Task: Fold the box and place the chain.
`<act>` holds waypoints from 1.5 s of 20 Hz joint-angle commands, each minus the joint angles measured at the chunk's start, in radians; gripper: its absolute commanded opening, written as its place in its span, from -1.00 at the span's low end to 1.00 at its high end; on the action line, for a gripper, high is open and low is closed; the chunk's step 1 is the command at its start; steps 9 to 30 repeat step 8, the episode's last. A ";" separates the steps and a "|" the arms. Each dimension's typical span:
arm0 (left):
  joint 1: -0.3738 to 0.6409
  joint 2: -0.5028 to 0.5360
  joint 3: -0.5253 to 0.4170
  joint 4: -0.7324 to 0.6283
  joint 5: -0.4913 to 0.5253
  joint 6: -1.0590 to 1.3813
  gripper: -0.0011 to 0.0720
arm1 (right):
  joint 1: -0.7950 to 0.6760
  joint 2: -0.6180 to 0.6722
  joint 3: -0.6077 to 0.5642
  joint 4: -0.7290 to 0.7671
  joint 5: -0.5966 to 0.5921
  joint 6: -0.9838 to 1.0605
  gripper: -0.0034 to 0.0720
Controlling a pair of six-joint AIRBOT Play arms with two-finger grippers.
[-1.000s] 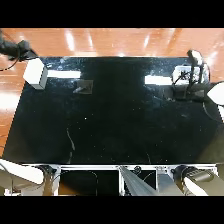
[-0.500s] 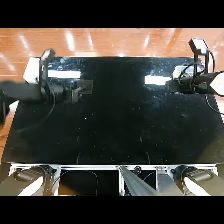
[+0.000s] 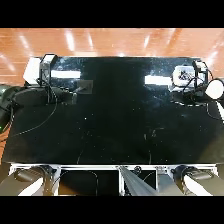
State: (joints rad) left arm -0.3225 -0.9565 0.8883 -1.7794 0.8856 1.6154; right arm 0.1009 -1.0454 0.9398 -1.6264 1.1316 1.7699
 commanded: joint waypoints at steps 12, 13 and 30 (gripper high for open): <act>-0.003 -0.008 0.023 0.032 -0.007 -0.011 -0.92 | -0.005 -0.001 -0.006 -0.005 0.008 0.006 -0.82; -0.003 -0.008 0.023 0.032 -0.007 -0.011 -0.92 | -0.005 -0.001 -0.006 -0.005 0.008 0.006 -0.82; -0.003 -0.008 0.023 0.032 -0.007 -0.011 -0.92 | -0.005 -0.001 -0.006 -0.005 0.008 0.006 -0.82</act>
